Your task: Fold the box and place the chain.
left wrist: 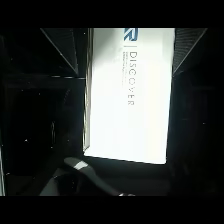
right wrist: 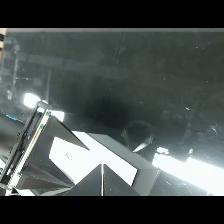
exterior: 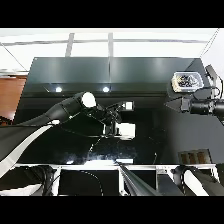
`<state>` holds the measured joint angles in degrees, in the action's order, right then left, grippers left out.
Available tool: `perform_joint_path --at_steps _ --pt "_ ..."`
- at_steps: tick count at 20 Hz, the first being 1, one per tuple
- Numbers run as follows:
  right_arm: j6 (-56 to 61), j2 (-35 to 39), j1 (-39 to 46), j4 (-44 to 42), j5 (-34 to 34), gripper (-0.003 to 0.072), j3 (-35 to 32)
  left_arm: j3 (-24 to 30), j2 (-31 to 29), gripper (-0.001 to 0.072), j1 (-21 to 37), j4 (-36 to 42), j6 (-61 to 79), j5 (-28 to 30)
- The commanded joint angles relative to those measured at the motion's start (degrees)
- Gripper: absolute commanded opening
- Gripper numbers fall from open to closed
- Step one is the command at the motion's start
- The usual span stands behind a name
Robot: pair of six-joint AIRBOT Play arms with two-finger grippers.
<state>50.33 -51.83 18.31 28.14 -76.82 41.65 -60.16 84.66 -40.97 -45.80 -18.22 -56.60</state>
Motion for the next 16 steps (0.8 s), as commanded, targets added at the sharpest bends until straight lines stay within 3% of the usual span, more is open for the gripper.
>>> perform_joint_path --at_steps 1,16 --pt "-0.1 0.0 0.0 0.1 0.1 0.0012 0.0 -0.1 0.1 0.0713 -0.8 -0.1 -0.1 0.7" --pt "-0.1 0.0 0.0 0.1 0.1 0.0012 0.0 0.0 0.5 0.0715 -2.3 -3.9 0.0 1.9"
